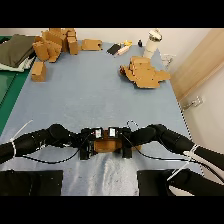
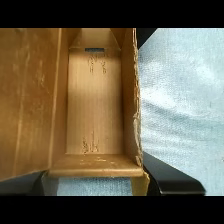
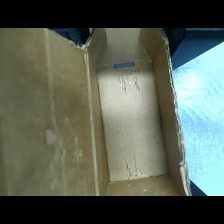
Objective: Fold the box.
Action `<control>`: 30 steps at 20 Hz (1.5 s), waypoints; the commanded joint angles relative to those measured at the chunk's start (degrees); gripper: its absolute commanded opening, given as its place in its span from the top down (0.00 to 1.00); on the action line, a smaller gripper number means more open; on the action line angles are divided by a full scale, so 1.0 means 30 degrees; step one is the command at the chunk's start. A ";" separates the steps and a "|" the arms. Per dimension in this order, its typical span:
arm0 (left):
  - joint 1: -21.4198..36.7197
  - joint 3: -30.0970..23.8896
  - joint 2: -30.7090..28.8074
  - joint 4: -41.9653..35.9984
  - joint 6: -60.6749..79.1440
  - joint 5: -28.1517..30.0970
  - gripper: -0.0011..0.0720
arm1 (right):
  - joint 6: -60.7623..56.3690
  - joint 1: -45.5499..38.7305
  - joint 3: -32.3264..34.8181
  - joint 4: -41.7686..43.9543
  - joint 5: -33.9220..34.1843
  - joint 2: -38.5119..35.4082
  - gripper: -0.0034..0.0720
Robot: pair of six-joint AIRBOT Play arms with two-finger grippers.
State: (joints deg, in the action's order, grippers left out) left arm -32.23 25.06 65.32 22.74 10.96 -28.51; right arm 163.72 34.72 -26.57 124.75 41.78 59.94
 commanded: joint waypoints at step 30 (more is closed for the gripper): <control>0.0022 0.0007 0.0007 0.0000 0.0000 0.0000 0.34 | -2.9419 0.1552 -0.0444 0.2011 0.1537 -0.6397 0.58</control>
